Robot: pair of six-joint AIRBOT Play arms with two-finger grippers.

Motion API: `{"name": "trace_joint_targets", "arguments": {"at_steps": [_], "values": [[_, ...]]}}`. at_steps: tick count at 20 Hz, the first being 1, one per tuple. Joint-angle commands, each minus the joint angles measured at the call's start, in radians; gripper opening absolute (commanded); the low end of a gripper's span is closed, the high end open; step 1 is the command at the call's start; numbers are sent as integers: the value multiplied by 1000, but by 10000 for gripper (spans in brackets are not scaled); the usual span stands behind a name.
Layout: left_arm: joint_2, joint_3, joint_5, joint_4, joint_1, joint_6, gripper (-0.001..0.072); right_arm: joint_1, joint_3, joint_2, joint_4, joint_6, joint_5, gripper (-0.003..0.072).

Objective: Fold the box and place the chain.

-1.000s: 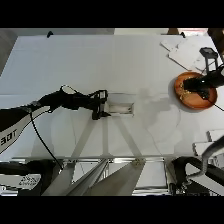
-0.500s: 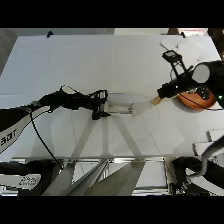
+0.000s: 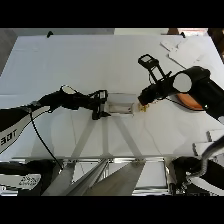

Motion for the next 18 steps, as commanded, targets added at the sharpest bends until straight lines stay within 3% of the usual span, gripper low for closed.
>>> {"name": "trace_joint_targets", "arguments": {"at_steps": [1, 12, 18], "values": [[0, 0, 0, 0, -1, 0, 322, 61, 0, 0, 49, -1, -56, 7], [0, 0, 0, 0, 0, 0, 322, 174, 0, -6, 91, -5, -166, 7], [0, 0, 0, 0, -1, 0, 322, 191, 0, -77, 87, -5, -244, 7]]}}
